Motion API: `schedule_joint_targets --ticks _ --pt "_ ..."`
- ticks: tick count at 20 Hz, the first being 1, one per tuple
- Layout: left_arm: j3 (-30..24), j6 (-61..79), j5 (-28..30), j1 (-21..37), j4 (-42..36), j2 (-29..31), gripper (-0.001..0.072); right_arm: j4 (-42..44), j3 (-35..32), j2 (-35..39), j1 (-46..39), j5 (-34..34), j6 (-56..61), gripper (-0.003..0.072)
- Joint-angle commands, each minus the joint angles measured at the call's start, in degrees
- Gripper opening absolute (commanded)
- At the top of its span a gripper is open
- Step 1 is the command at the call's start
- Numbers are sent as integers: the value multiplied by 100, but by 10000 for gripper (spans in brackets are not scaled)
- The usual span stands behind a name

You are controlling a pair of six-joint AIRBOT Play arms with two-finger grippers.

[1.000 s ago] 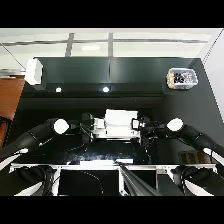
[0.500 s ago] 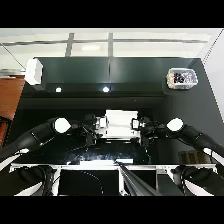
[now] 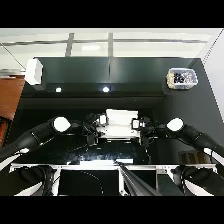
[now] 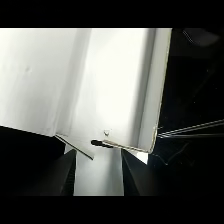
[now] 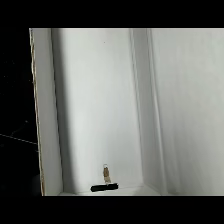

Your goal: Fold the box and place the chain.

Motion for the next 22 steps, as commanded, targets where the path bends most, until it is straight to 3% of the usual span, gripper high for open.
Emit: schedule_joint_targets --ticks 1,4,22 --pt "7 0 70 -11 -39 -4 330 0 -2 4 2 2 0 534" --pt "7 0 33 -15 -330 -37 269 0 -2 4 2 2 0 534" --pt "7 772 -74 -37 -1943 -553 261 -2 -2 4 2 2 0 534"
